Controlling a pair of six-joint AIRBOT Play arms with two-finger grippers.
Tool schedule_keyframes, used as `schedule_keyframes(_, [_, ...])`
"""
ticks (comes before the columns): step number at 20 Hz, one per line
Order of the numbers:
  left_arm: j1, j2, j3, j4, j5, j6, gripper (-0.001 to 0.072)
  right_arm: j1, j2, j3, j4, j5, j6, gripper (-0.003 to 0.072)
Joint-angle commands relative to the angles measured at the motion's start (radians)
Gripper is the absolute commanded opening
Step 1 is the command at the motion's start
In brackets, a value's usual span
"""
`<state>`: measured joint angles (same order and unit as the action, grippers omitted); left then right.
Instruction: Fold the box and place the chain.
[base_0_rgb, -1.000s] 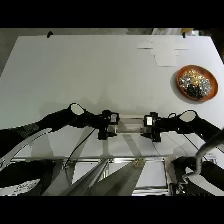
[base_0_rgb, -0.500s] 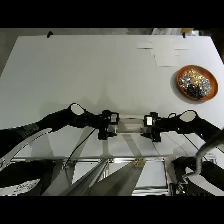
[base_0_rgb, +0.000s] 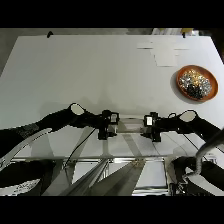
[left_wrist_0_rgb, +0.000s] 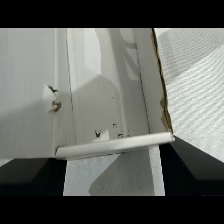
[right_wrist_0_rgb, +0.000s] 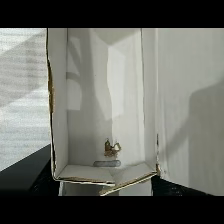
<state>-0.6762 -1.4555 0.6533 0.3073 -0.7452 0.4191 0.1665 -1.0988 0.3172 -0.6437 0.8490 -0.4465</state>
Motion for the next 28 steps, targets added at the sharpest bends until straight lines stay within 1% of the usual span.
schedule_keyframes(1, [-0.001, 0.0, 0.001, 0.0, 0.0, 0.0, 0.0207, 0.001, 0.0, 0.0, 0.0, 0.017, 0.005, 0.0411])
schedule_keyframes(2, [-0.001, 0.0, 0.001, 0.0, 0.0, 0.0, 0.0207, 0.0, 0.0, 0.0, -0.001, 0.023, 0.005, 0.0414])
schedule_keyframes(3, [-0.001, 0.0, 0.001, 0.0, 0.0, 0.0, 0.0207, 0.0, 0.0, 0.0, 0.0, 0.023, 0.005, 0.0452])
schedule_keyframes(4, [-0.001, 0.0, 0.001, 0.0, 0.0, 0.0, 0.0207, 0.0, 0.0, 0.0, 0.0, 0.022, 0.005, 0.0566])
schedule_keyframes(5, [-0.001, 0.0, 0.001, 0.0, 0.0, 0.0, 0.0207, 0.0, 0.0, 0.0, -0.001, 0.017, 0.005, 0.0703])
schedule_keyframes(9, [-0.001, 0.0, 0.001, 0.0, 0.0, 0.0, 0.0207, 0.0, 0.044, 0.0, -0.027, 0.003, 0.146, 0.0695])
schedule_keyframes(14, [-0.001, 0.0, 0.001, 0.0, 0.0, 0.0, 0.0207, 0.0, 0.183, 0.0, -0.186, 0.019, 0.324, 0.069])
schedule_keyframes(17, [-0.001, 0.0, 0.001, 0.0, 0.0, 0.0, 0.0207, 0.0, 0.277, 0.0, -0.294, 0.089, 0.404, 0.069])
schedule_keyframes(19, [-0.001, 0.0, 0.001, 0.0, 0.0, 0.0, 0.0207, 0.0, 0.344, 0.001, -0.375, 0.163, 0.474, 0.0689])
schedule_keyframes(20, [-0.001, 0.0, 0.001, 0.0, 0.0, 0.0, 0.0207, 0.001, 0.38, 0.002, -0.406, 0.198, 0.505, 0.0672])
schedule_keyframes(21, [-0.001, 0.0, 0.001, 0.0, 0.0, 0.0, 0.0207, 0.001, 0.412, 0.002, -0.402, 0.207, 0.541, 0.0634])
schedule_keyframes(26, [-0.001, 0.0, 0.001, 0.0, 0.0, 0.0, 0.0207, 0.001, 0.603, 0.018, -0.324, 0.192, 0.572, 0.0635])
schedule_keyframes(27, [-0.001, 0.0, 0.001, 0.0, 0.0, 0.0, 0.0207, 0.0, 0.64, 0.018, -0.272, 0.179, 0.578, 0.0634])
schedule_keyframes(28, [-0.001, 0.0, 0.001, 0.0, 0.0, 0.0, 0.0207, 0.001, 0.666, 0.018, -0.2, 0.174, 0.577, 0.0571])
